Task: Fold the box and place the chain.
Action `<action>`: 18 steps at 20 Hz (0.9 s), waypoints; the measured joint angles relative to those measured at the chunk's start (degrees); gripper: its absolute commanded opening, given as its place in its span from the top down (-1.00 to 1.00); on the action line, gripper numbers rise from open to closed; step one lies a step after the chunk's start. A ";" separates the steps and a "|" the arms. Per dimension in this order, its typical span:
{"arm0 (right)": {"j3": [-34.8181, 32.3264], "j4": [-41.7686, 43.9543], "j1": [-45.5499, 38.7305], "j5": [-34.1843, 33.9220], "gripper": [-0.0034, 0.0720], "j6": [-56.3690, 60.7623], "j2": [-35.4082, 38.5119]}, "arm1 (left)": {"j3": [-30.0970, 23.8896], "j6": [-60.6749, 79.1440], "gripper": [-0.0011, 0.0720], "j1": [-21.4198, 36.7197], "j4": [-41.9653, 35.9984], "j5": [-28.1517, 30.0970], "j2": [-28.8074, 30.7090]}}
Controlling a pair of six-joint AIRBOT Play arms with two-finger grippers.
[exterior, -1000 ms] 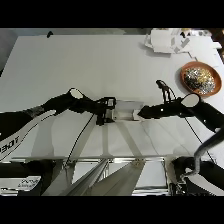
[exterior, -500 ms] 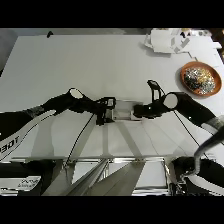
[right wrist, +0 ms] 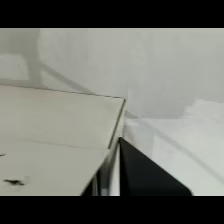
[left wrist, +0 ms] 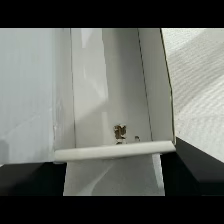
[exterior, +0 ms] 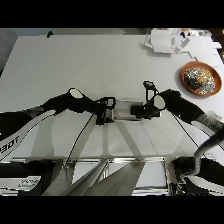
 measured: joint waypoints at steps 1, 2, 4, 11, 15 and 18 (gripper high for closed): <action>0.11 -0.68 0.24 0.28 0.87 0.74 -0.11 | -0.02 -0.02 0.28 0.00 0.00 -0.04 0.00; 0.17 -1.27 0.50 0.48 0.87 1.05 -0.17 | 0.00 -0.02 0.28 0.00 0.00 -0.04 0.00; 0.28 -2.49 1.05 0.94 0.86 1.88 -0.35 | 0.00 -0.04 0.28 0.00 -0.02 -0.04 0.00; 0.24 -5.49 2.56 2.16 0.42 2.32 -1.92 | -0.02 -0.02 0.28 -0.04 -0.07 -0.07 -0.02; 0.33 -6.67 2.71 2.08 0.86 2.71 -2.91 | -0.02 -0.28 0.28 -0.04 -0.26 -0.35 -0.02; 0.35 -7.10 2.71 2.23 0.87 2.49 -3.19 | -0.02 -0.24 0.28 -0.04 -0.24 -0.31 0.00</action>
